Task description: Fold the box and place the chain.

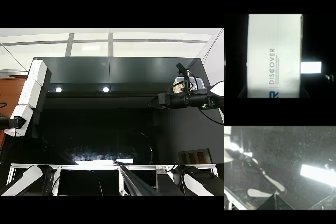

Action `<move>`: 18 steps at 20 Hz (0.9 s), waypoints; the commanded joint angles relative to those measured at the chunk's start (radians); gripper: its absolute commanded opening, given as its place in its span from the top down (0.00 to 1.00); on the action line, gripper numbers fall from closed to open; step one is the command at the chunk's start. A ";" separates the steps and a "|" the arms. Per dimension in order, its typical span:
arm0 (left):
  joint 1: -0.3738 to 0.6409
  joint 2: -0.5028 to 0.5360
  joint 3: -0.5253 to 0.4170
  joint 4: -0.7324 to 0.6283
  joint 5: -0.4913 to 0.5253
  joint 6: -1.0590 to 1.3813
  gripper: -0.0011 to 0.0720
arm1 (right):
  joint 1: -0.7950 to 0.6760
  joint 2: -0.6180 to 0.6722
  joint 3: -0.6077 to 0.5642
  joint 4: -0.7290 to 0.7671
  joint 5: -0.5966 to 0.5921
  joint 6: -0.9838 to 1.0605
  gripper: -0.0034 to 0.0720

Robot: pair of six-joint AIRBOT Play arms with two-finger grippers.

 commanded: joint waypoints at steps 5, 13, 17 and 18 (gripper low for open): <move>0.001 -0.021 0.034 -0.053 -0.057 0.010 0.01 | 0.000 0.000 0.000 -0.021 -0.017 0.033 0.92; -0.059 0.091 0.243 -0.272 -0.229 0.006 0.01 | 0.000 0.000 0.006 -0.013 -0.113 0.032 0.92; -0.280 0.114 0.377 -0.314 -0.184 -0.198 0.36 | 0.035 0.000 0.106 -0.082 -0.158 0.020 0.92; -0.359 0.114 0.407 -0.332 -0.188 -0.232 0.81 | 0.058 0.000 0.149 -0.181 -0.156 0.025 0.92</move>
